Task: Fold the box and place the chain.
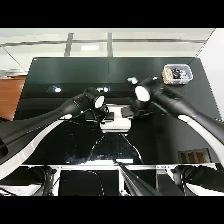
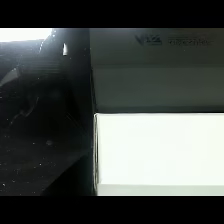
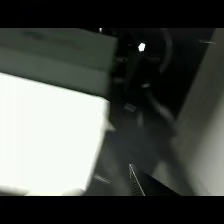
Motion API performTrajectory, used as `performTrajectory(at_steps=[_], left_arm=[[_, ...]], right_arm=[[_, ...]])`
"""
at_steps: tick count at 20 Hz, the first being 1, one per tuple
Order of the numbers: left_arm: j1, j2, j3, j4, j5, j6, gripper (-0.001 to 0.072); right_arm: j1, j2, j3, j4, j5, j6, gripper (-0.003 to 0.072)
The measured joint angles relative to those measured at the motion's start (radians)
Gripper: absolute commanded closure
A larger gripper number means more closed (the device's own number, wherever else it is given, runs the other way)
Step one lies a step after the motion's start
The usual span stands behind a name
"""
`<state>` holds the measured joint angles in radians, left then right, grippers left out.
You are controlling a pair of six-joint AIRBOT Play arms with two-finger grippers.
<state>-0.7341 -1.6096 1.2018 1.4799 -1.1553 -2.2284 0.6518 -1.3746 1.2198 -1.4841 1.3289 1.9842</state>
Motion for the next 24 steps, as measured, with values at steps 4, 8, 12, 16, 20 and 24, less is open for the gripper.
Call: performTrajectory(at_steps=[4, 8, 12, 16, 20, 24], left_arm=[[0.000, 0.000, 0.000, 0.000, 0.000, 0.000, 0.0680], [0.000, 0.000, 0.000, 0.000, -0.001, 0.000, 0.0680], [0.001, 0.000, 0.000, 0.000, -0.004, 0.000, 0.0680], [0.001, 0.000, 0.000, 0.000, -0.004, -0.001, 0.0680], [0.001, 0.000, 0.000, 0.000, -0.004, -0.001, 0.0679], [0.001, 0.000, 0.000, 0.000, -0.004, -0.001, 0.0680]], right_arm=[[-0.100, 0.122, -0.005, -0.251, -0.024, -0.052, 0.0308], [-0.310, 0.109, -0.035, -0.372, -0.240, -0.071, -0.0017], [-0.534, -0.066, 0.087, -0.212, -0.393, -0.056, -0.0016], [-0.699, -0.317, 0.364, 0.026, -0.358, 0.061, -0.0004], [-0.791, -0.500, 0.541, 0.211, -0.296, 0.171, 0.0044], [-0.826, -0.591, 0.611, 0.311, -0.298, 0.213, 0.0103]])
